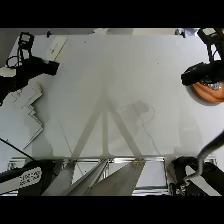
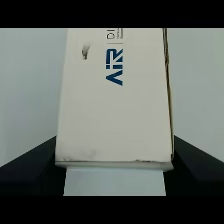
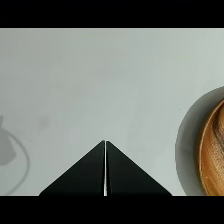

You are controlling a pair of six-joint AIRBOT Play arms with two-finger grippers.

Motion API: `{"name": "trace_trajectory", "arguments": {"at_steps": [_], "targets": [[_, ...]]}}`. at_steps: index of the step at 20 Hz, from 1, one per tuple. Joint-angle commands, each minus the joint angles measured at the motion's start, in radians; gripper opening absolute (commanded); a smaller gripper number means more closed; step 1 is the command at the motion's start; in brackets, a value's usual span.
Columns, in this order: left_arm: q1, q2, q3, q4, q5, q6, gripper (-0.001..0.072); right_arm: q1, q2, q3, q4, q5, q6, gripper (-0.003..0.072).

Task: Fold the box and place the chain.

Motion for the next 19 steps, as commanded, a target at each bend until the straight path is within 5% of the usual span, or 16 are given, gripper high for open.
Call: {"name": "trace_trajectory", "arguments": {"at_steps": [1,8,9,11,19], "targets": [[0.065,-0.105,0.000,0.141,-0.004,-0.204,0.0001,0.000,0.001,0.000,0.000,0.000,0.000,0.0011],[0.066,-0.256,0.000,0.141,0.029,-0.283,0.0007,0.000,0.001,0.000,0.000,0.000,0.000,0.0011],[0.066,-0.254,0.000,0.143,0.029,-0.280,0.0136,0.000,0.001,0.001,0.000,0.000,0.000,0.0011],[0.066,-0.241,0.000,0.140,0.025,-0.280,0.0718,0.000,0.001,0.000,0.000,0.000,0.000,0.0011],[0.065,0.049,0.001,0.138,-0.182,-0.265,0.0697,0.000,0.001,0.001,0.000,0.000,0.000,0.0011]]}}
